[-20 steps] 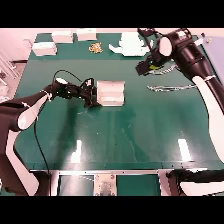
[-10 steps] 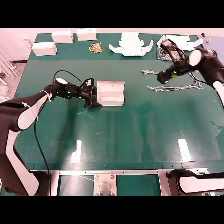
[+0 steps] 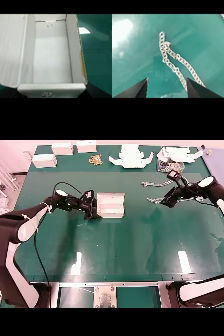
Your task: Fold the box and place the chain.
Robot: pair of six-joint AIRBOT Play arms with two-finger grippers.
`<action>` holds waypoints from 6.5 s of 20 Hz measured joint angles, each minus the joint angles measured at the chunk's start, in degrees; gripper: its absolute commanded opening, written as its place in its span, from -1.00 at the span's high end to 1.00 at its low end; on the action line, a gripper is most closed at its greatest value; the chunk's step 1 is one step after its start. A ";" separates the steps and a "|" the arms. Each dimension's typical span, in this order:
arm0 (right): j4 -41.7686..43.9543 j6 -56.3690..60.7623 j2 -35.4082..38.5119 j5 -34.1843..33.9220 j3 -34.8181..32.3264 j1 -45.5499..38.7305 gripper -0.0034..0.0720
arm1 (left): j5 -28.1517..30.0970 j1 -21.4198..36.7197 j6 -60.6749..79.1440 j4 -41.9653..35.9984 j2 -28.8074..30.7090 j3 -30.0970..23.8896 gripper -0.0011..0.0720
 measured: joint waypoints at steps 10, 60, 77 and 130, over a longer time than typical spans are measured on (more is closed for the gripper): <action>4.66 -13.25 -12.57 5.25 13.14 -0.87 -0.61 | 0.07 0.00 0.00 -0.02 0.00 0.00 -0.73; 7.76 -6.10 -24.61 19.04 25.27 -2.86 0.04 | 0.11 0.00 0.02 -0.04 0.00 0.00 -0.73; 5.81 -5.64 -25.88 21.05 25.20 -1.46 0.91 | 0.11 0.00 0.04 -0.02 0.00 0.00 -0.73; 10.38 27.58 12.70 -5.33 5.38 35.23 0.70 | 0.11 0.00 0.02 -0.02 0.00 0.00 -0.73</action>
